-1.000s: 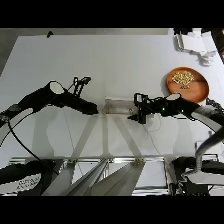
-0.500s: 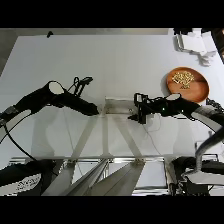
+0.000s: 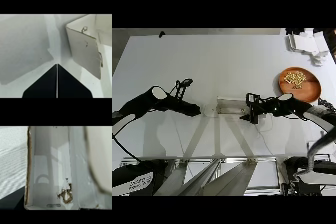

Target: Fold the box and place the chain.

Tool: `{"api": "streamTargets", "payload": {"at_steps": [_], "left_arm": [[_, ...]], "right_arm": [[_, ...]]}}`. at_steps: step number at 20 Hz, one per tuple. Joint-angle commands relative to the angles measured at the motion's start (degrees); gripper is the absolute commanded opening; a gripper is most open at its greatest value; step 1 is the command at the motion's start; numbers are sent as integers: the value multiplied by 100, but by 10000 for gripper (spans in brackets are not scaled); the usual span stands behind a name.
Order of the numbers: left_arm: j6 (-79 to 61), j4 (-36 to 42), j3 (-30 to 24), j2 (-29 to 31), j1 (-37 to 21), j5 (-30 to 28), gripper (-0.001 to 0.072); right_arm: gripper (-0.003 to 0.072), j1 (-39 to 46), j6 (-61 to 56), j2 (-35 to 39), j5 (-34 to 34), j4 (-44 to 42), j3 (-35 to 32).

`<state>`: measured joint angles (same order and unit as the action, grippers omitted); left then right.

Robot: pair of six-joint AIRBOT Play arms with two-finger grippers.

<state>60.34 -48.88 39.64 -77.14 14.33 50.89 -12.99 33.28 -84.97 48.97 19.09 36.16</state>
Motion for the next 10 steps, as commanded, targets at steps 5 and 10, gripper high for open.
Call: {"api": "streamTargets", "payload": {"at_steps": [5, 10], "left_arm": [[-35, 555, -234, -24, 446, -966, 4], [-157, 1119, -234, -155, 579, -796, 6]], "right_arm": [[518, -2, 0, 2, 0, -2, 4], [518, -2, 0, 2, 0, -2, 4]]}}
